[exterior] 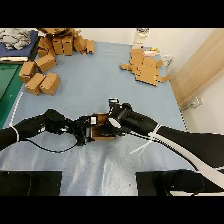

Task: Fold the box.

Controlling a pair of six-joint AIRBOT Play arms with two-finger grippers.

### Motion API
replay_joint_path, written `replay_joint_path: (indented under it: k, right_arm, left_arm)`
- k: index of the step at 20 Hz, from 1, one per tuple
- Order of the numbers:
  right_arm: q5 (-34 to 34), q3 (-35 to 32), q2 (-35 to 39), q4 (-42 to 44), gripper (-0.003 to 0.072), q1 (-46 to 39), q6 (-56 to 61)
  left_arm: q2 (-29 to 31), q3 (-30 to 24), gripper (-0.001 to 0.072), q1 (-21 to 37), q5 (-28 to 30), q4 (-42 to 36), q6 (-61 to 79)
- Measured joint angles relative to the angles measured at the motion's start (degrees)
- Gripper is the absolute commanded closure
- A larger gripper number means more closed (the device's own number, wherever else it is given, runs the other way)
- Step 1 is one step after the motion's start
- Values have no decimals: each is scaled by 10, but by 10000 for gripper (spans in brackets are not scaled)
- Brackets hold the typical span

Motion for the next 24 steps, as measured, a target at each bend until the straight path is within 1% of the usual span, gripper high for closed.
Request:
replay_joint_path:
  k: [6,14,16,17,18,19,20,22,24]
  right_arm:
    - [17,7,9,-20,234,0,8]
    - [37,19,66,-25,235,-10,10]
    - [53,19,75,-26,246,-13,10]
    - [64,19,81,-28,328,-13,10]
    - [77,19,90,-34,446,-15,9]
    - [96,19,100,-42,648,-17,8]
    - [113,17,112,-51,685,-20,6]
    - [136,7,142,-73,687,-35,3]
    - [144,-16,174,-91,686,-70,-9]
  left_arm:
    - [0,0,232,0,0,0,-1]
    - [0,0,232,0,0,0,-1]
    - [0,0,232,0,0,0,-1]
    - [0,0,232,0,0,0,-1]
    - [0,0,232,0,0,0,-1]
    - [0,0,232,0,0,0,-1]
    - [0,0,232,0,0,0,-1]
    - [0,0,232,0,0,0,-1]
    - [0,0,232,0,0,0,-1]
